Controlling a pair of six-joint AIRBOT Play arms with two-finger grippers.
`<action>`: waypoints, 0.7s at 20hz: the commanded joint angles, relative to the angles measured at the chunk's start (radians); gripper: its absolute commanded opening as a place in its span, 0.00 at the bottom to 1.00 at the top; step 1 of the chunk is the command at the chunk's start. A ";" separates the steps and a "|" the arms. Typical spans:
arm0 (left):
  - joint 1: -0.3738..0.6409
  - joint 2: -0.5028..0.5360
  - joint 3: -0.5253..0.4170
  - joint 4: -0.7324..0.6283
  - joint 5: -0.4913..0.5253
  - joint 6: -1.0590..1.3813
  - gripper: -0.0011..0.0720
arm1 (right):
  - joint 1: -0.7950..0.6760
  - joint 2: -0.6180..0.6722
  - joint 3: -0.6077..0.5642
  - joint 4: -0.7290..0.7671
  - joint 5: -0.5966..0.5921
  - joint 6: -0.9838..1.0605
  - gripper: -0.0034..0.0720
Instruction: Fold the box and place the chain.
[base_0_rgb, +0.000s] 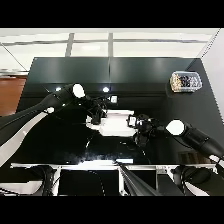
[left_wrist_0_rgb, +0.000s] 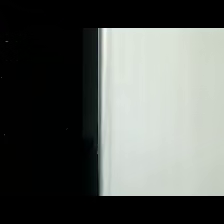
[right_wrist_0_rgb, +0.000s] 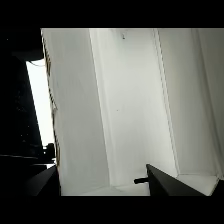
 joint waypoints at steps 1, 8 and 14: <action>0.000 -0.001 0.000 0.000 0.002 0.000 0.05 | 0.000 0.000 0.014 -0.024 -0.018 -0.018 0.89; 0.000 -0.001 0.000 0.000 0.002 0.000 0.05 | -0.082 0.000 0.053 0.005 -0.024 -0.019 0.89; 0.000 -0.001 0.000 0.000 0.002 0.000 0.05 | -0.110 -0.002 0.053 -0.001 -0.077 -0.019 0.89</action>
